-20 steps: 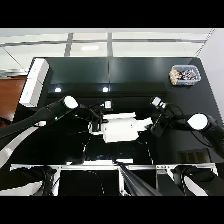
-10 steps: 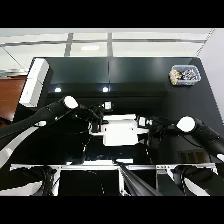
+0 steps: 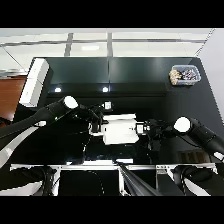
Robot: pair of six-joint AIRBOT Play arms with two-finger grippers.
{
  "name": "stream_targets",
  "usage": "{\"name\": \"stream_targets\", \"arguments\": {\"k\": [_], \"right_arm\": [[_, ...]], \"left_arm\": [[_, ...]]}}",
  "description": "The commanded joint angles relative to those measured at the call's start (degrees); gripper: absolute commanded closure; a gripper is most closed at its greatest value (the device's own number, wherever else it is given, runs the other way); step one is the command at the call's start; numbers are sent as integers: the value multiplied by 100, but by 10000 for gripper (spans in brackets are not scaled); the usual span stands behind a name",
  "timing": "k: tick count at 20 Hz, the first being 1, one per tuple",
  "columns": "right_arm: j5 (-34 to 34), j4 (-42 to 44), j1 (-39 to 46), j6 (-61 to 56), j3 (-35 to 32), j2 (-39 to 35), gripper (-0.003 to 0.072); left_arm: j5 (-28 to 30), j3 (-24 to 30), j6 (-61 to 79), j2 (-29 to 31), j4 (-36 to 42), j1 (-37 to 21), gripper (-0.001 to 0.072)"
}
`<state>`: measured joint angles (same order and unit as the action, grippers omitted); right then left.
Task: Fold the box and place the chain.
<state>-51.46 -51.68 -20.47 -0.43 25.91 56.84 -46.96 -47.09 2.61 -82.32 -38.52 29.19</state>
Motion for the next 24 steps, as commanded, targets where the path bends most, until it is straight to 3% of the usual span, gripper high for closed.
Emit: {"name": "stream_targets", "arguments": {"k": [1,5,9,13,18,24], "right_arm": [[-28,66,-7,28,-2,11,-17],[254,811,-254,26,-9,66,-17],[1257,1121,-369,26,-7,72,-17],[791,844,-365,22,372,72,-17],[1051,874,-101,26,503,72,-16],[1001,1631,221,903,505,155,-17]], "left_arm": [[7,-2,0,-2,-2,2,680],[22,-2,0,-7,-4,2,679],[20,-2,0,-13,-4,2,679],[42,-2,0,-13,-20,2,679],[42,-2,0,-13,-20,2,679],[39,-2,0,-13,-20,2,679]]}}
